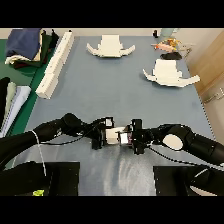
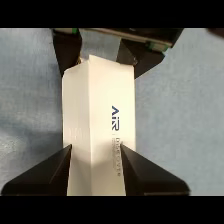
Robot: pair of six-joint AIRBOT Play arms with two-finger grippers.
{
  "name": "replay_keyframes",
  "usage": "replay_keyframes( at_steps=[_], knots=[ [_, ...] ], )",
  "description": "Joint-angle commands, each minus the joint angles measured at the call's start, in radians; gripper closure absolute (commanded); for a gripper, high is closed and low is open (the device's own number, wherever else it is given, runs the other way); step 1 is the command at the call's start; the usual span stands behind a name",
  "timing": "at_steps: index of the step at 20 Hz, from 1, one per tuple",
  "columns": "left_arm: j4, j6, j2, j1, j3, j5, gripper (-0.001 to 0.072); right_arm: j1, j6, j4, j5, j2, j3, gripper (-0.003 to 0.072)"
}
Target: Fold the box.
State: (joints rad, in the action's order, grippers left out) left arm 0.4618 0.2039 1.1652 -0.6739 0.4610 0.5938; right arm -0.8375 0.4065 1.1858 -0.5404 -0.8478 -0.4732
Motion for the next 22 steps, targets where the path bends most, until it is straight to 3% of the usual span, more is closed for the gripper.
replay_keyframes(
  at_steps=[1, 12, 14, 17, 18, 22],
  knots=[
    [0.006, 0.008, 0.0, 0.0, 0.001, 0.0, 0.0335, 0.0, -0.004, -0.007, 0.042, 0.039, -0.002, 0.0259],
    [0.006, 0.008, 0.0, 0.0, 0.001, 0.0, 0.0336, 0.0, -0.005, -0.004, 0.082, 0.043, -0.003, 0.0265],
    [0.006, 0.008, 0.0, 0.0, 0.001, 0.0, 0.0335, 0.0, -0.005, -0.004, 0.077, 0.043, -0.003, 0.0343],
    [0.006, 0.008, 0.0, 0.0, 0.001, 0.0, 0.0336, 0.0, -0.004, -0.01, 0.065, 0.043, -0.003, 0.0362],
    [0.006, 0.008, 0.0, 0.0, 0.001, 0.0, 0.0335, 0.0, -0.004, -0.019, 0.058, 0.043, -0.002, 0.0409],
    [0.006, 0.008, 0.0, 0.0, 0.001, 0.0, 0.0336, 0.0, -0.005, -0.059, 0.016, 0.04, 0.0, 0.0409]
  ],
)
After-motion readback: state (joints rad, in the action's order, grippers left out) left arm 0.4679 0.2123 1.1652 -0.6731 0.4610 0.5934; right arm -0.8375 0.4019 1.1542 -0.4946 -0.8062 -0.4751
